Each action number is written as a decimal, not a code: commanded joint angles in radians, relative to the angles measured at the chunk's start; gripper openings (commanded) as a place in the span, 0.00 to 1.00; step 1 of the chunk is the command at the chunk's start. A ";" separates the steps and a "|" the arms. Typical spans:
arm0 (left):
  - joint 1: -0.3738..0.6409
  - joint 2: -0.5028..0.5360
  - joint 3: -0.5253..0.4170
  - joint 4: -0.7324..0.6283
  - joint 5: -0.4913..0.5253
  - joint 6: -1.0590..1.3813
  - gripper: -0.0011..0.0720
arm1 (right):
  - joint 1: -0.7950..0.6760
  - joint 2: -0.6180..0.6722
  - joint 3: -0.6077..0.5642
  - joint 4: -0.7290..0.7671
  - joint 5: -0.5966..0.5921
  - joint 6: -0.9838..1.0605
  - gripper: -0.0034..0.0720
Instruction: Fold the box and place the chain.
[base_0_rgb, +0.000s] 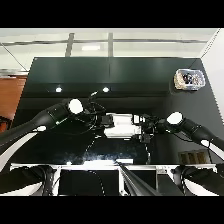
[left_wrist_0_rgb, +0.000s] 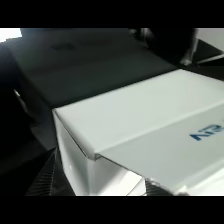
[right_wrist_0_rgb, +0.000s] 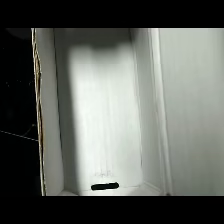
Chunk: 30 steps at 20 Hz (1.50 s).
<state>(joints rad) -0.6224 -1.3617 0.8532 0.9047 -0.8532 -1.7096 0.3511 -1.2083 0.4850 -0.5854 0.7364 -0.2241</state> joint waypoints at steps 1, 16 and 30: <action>-0.009 0.000 0.025 0.103 -0.023 -0.073 0.80 | 0.000 0.001 0.000 -0.002 0.001 -0.001 0.36; -0.223 -0.127 0.272 0.515 -0.289 -0.433 0.79 | 0.000 0.001 0.000 -0.002 0.000 -0.001 0.36; -0.232 -0.177 0.280 0.599 -0.248 -0.605 0.39 | 0.000 0.001 0.000 -0.002 0.001 -0.001 0.36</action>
<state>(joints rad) -0.8532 -1.5311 1.1301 1.4841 -1.1122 -2.2974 0.3511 -1.2083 0.4850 -0.5880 0.7368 -0.2253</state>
